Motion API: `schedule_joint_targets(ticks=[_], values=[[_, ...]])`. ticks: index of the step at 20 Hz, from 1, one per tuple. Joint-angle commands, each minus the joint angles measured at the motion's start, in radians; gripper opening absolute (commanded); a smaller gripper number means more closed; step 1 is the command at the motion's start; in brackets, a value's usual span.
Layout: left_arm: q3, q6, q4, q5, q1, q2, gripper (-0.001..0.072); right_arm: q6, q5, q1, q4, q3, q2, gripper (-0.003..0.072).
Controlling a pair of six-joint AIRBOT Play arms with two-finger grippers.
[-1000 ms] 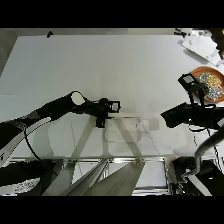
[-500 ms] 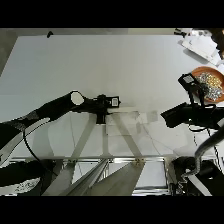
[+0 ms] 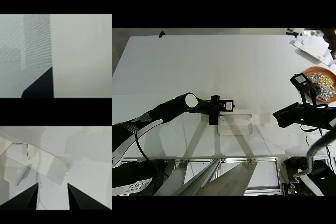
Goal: Fold the box and place the chain.
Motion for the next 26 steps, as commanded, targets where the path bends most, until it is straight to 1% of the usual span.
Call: schedule_joint_targets(ticks=[1,14,20,23,26], values=[[-0.001,-0.002,0.007,-0.001,-0.002,-0.005,0.0004,0.000,0.000,0.000,0.000,0.000,0.000,0.0404],[-0.001,-0.088,0.011,0.002,-0.002,-0.007,0.0005,0.000,0.000,0.000,0.000,0.000,0.000,0.0404],[-0.001,-0.090,0.012,-0.021,-0.002,-0.007,0.0005,0.000,0.000,0.000,0.000,0.000,0.000,0.0404],[0.000,-0.095,0.012,-0.053,-0.002,-0.007,0.0005,0.000,0.000,0.000,0.000,0.000,0.000,0.0404],[0.000,-0.153,0.055,-0.056,-0.002,-0.007,0.0005,0.000,0.000,0.000,0.000,0.000,0.000,0.0404]])
